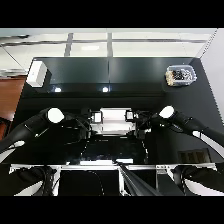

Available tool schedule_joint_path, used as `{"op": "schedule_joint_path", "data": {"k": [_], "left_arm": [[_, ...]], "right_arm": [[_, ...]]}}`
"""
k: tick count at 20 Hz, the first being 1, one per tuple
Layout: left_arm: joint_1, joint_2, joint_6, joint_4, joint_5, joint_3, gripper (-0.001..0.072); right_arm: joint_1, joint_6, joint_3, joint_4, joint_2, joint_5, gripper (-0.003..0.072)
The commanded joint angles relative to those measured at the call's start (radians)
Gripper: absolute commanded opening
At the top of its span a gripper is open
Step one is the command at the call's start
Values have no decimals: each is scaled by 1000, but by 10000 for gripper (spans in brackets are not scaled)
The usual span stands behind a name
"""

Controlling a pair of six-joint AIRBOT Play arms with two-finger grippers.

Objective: Fold the box and place the chain.

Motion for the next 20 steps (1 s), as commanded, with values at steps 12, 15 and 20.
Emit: {"op": "schedule_joint_path", "data": {"k": [12,15,20], "left_arm": [[-45,-96,21,-185,22,13,139],[-58,-97,21,-208,37,13,139],[-58,-97,21,-225,36,13,136]], "right_arm": [[0,0,1,0,0,0,86],[1,0,1,0,0,0,86],[1,0,1,0,0,0,86]]}}
